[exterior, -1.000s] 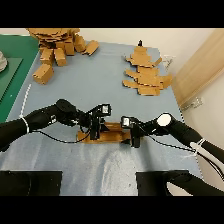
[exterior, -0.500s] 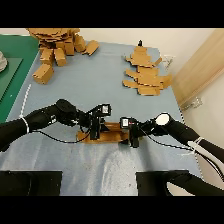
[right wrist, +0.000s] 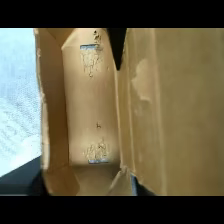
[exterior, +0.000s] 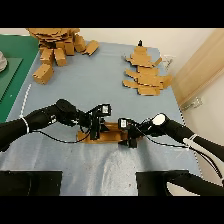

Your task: Fold the box.

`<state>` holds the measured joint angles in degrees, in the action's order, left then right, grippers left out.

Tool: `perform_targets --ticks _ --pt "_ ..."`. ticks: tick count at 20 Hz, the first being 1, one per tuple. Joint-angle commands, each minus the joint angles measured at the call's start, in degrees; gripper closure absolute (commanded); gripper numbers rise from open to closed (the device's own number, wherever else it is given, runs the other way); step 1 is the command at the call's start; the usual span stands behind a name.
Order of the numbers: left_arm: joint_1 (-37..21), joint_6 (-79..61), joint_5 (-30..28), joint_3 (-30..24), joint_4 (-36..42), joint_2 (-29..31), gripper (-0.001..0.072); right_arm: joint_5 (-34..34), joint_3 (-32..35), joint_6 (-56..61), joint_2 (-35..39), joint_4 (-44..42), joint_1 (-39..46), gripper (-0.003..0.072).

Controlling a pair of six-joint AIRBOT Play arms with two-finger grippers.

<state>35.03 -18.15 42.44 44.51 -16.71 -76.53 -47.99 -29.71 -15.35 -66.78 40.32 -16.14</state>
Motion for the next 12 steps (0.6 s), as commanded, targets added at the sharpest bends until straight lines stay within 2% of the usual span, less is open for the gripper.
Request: perform_targets --ticks 1,5,6,7,12 --pt "0.0 0.0 0.0 0.0 0.0 0.0 0.0697 -0.2 0.0 -0.1 -0.3 -0.3 0.0 0.0127" --pt "0.0 0.0 0.0 0.0 0.0 0.0 0.0697 -0.2 0.0 -0.1 -0.3 -0.3 0.0 0.0131" --pt "0.0 0.0 0.0 0.0 0.0 0.0 0.0697 -0.2 0.0 -0.1 -0.3 -0.3 0.0 0.0147" --pt "0.0 0.0 0.0 0.0 0.0 0.0 0.0697 -0.4 0.0 0.0 -0.3 -0.3 0.0 0.0211" --pt "0.0 0.0 0.0 0.0 0.0 0.0 0.0697 -0.5 0.0 0.0 -0.3 -0.3 0.0 0.0218"
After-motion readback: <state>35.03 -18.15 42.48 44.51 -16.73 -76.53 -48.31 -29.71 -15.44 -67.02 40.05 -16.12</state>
